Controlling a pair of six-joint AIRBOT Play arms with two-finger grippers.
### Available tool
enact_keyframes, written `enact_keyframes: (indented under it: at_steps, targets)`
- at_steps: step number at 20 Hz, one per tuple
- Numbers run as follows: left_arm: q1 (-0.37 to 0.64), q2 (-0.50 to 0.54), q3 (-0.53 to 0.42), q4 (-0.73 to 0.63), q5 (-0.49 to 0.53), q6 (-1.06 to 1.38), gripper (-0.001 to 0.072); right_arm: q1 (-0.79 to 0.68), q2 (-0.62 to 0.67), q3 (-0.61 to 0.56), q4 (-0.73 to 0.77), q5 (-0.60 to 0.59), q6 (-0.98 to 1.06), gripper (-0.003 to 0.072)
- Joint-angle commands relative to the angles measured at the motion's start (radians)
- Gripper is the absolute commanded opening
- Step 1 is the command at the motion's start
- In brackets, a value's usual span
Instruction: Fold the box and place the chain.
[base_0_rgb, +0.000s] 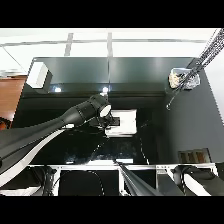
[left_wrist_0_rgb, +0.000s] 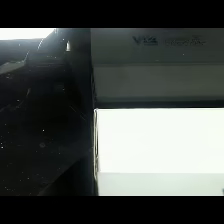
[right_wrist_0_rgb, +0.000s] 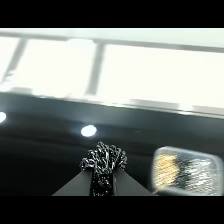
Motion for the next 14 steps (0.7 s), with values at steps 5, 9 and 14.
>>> enact_keyframes:
  at_steps: [5, 9, 14]
  targets:
    - [0.001, 0.000, 0.000, 0.000, 0.000, -0.001, 0.0025, 0.112, 0.038, 0.000, 0.309, 0.208, 0.010, 0.0011]
    - [0.001, 0.000, 0.000, 0.000, 0.000, -0.001, 0.0025, 0.144, 0.023, 0.000, 0.406, 0.209, 0.010, 0.0011]
    - [0.001, 0.000, 0.000, 0.000, 0.000, -0.001, 0.0025, 0.208, -0.033, -0.003, 0.436, 0.209, 0.009, 0.0012]
